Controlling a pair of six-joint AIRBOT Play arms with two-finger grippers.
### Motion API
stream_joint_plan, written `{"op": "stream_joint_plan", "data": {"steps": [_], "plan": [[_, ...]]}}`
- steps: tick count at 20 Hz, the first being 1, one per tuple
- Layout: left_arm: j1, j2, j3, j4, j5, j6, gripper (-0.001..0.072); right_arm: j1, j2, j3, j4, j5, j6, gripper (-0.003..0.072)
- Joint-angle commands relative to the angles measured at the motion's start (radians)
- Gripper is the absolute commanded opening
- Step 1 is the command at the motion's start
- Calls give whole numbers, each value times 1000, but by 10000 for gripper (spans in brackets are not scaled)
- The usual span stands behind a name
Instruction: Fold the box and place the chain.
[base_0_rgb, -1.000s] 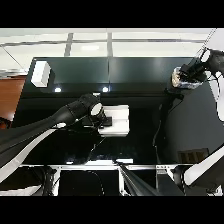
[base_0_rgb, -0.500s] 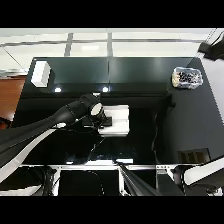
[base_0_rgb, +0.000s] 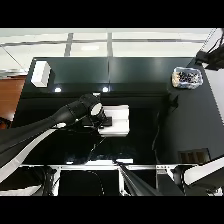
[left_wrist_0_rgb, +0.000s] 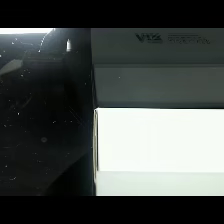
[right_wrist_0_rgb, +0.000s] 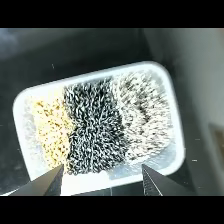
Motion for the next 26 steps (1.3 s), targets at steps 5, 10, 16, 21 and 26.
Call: {"op": "stream_joint_plan", "data": {"steps": [5,10,16,21,26], "plan": [[1,1,0,0,1,0,29,3,-170,-13,62,-56,36,529],[1,1,0,0,0,0,29,5,-182,-13,77,-121,37,322],[1,1,0,0,0,0,29,5,-203,-13,75,-124,45,62],[1,1,0,0,0,0,28,4,-145,81,51,-84,13,13],[1,1,0,0,0,0,29,4,-10,122,52,-84,-44,11]]}}
